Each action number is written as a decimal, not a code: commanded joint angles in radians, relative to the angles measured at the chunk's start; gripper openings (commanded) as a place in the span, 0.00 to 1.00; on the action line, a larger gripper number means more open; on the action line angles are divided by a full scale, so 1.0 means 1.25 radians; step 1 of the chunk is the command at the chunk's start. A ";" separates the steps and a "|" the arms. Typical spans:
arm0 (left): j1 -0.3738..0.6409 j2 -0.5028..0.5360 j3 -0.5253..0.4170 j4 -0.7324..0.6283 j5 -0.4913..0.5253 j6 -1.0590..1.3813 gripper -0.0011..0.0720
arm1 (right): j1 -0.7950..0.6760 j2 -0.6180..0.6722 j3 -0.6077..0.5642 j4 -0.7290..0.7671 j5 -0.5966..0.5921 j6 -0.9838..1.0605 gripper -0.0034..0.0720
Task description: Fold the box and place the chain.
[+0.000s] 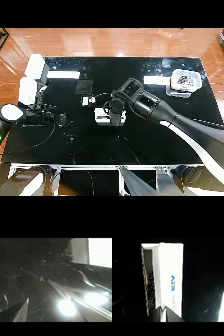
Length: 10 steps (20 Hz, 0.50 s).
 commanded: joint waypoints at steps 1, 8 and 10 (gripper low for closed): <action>0.001 -0.001 0.000 0.000 0.000 0.000 0.86 | -0.001 -0.001 0.001 0.015 -0.004 0.001 0.12; 0.001 -0.001 0.000 0.000 0.000 0.000 0.86 | 0.000 -0.014 0.000 0.028 -0.027 0.001 0.12; 0.001 -0.001 0.000 0.000 0.000 0.000 0.86 | 0.000 -0.014 0.000 0.030 -0.027 0.000 0.12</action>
